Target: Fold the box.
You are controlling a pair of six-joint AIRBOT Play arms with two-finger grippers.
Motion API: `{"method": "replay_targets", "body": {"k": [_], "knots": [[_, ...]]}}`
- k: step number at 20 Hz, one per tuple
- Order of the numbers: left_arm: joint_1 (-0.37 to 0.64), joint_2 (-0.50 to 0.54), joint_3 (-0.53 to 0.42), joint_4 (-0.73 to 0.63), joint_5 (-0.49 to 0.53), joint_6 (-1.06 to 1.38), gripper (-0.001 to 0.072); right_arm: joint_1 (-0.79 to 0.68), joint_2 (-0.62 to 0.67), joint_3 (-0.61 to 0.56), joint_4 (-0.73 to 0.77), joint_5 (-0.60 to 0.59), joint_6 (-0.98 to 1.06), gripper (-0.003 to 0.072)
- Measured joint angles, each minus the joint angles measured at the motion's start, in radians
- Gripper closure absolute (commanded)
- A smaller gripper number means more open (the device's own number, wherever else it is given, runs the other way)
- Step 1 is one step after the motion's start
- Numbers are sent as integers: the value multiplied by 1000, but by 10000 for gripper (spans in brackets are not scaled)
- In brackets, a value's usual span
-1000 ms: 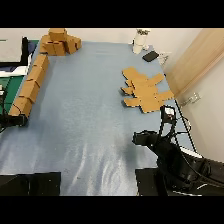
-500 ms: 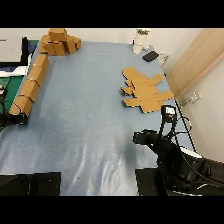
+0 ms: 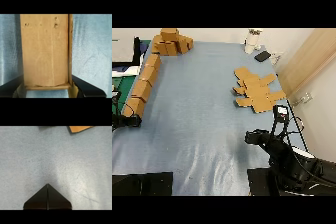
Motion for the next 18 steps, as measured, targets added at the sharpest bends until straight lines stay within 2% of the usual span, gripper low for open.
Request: {"method": "replay_targets", "body": {"k": [4,11,12,13,14,16,18], "knots": [[15,31,57,40,-168,-5,9,0,0,0,1,0,0,682],[20,121,117,297,-518,-192,11,0,0,0,16,0,-13,682],[20,127,120,323,-557,-226,86,0,0,0,23,0,-24,682],[18,133,122,334,-599,-259,435,0,0,0,29,0,-35,682],[11,137,123,330,-641,-280,690,0,0,0,35,0,-45,682],[-29,141,127,261,-719,-300,695,-6,0,0,48,8,-66,682],[-116,144,131,164,-758,-321,695,-38,-1,0,66,40,-98,682]]}}
